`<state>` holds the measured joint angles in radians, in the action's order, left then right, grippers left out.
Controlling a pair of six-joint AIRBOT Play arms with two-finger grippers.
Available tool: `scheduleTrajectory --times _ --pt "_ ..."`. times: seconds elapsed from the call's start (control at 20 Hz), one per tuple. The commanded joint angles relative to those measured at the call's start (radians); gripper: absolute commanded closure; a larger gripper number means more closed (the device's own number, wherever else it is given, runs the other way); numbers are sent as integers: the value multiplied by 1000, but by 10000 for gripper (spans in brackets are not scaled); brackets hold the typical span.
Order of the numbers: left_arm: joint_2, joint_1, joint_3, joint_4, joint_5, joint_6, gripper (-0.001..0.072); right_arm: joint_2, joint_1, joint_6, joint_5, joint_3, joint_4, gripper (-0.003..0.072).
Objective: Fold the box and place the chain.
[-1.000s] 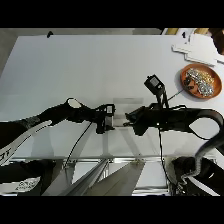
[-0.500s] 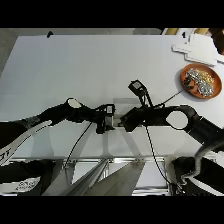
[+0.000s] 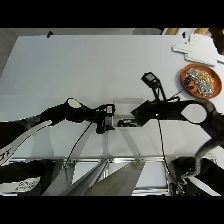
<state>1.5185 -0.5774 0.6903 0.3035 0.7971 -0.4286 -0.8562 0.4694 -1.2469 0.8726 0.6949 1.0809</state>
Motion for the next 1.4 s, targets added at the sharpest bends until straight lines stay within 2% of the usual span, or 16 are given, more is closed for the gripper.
scheduleTrajectory --times 0.0,0.2,0.5,0.85,1.35 --pt "0 0 1 0 0 0 558 41 -129 118 135 6 120 485" --pt "0 0 1 0 0 0 558 6 -225 432 179 -25 143 484" --pt "0 0 1 0 0 0 558 -129 -227 952 155 -47 67 482" --pt "0 0 1 1 0 0 558 -276 -227 1092 104 -47 32 483" --pt "0 0 1 0 0 0 558 -354 -227 1178 50 -47 -76 486"
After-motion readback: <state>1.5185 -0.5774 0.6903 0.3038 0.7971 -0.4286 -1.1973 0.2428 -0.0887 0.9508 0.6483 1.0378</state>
